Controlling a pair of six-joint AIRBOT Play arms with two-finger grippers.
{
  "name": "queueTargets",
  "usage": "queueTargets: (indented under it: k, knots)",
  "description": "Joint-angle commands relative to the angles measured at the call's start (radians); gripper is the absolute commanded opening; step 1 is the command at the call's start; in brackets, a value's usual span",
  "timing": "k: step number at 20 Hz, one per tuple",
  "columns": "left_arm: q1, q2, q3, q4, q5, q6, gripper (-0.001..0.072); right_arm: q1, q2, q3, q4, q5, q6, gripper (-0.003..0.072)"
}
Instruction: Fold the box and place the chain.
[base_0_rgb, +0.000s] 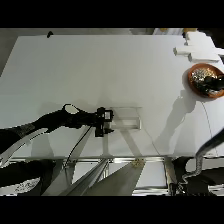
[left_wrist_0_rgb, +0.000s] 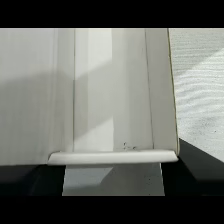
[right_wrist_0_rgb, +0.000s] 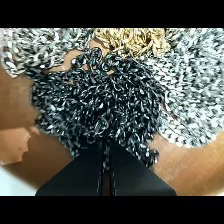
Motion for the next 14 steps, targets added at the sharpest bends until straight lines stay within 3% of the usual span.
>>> queueTargets:
  k: [1, 9, 14]
  knots:
    - [0.0, 0.001, 0.0, 0.0, 0.0, 0.0, 0.0203, 0.0, 0.076, 0.001, 0.007, 0.015, 0.003, 0.0015]
    - [0.0, 0.001, 0.0, 0.0, 0.0, 0.0, 0.0203, 0.01, 0.386, 0.001, 0.326, 0.204, -0.057, 0.0015]
    - [0.0, 0.001, 0.0, 0.0, 0.0, 0.0, 0.0203, 0.146, 0.658, 0.001, 0.41, 0.34, -0.058, 0.0016]
